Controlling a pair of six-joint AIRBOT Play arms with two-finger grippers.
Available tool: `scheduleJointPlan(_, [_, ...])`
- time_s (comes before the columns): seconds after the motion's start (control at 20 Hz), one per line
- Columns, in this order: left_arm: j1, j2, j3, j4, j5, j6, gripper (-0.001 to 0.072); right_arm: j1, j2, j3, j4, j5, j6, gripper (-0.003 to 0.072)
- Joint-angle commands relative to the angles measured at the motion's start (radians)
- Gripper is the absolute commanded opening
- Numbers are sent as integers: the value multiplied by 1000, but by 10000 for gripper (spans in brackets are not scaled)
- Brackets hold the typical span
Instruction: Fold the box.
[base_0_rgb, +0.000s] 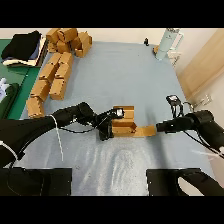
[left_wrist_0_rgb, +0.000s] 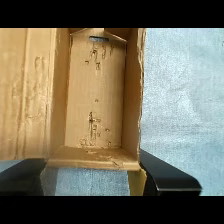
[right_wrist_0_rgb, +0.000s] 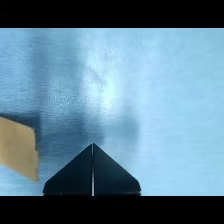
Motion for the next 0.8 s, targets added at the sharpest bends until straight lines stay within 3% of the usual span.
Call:
scheduleJointPlan(0.0, [0, 0, 1, 0, 0, 1, 467, -66, -129, -10, 432, 11, -280, 2])
scheduleJointPlan(0.2, [0, 0, 1, 0, 0, 1, 468, -52, -159, -10, 631, -16, -460, 2])
scheduleJointPlan(0.6, [0, 0, 1, 0, 0, 1, 468, 1, -9, -9, 651, -63, -458, 6])
scheduleJointPlan(0.65, [0, 0, 1, 0, 0, 1, 468, 1, 19, -9, 651, -64, -457, 68])
scheduleJointPlan(0.75, [0, 0, 1, 0, 0, 1, 468, 1, 52, -9, 652, -64, -451, 404])
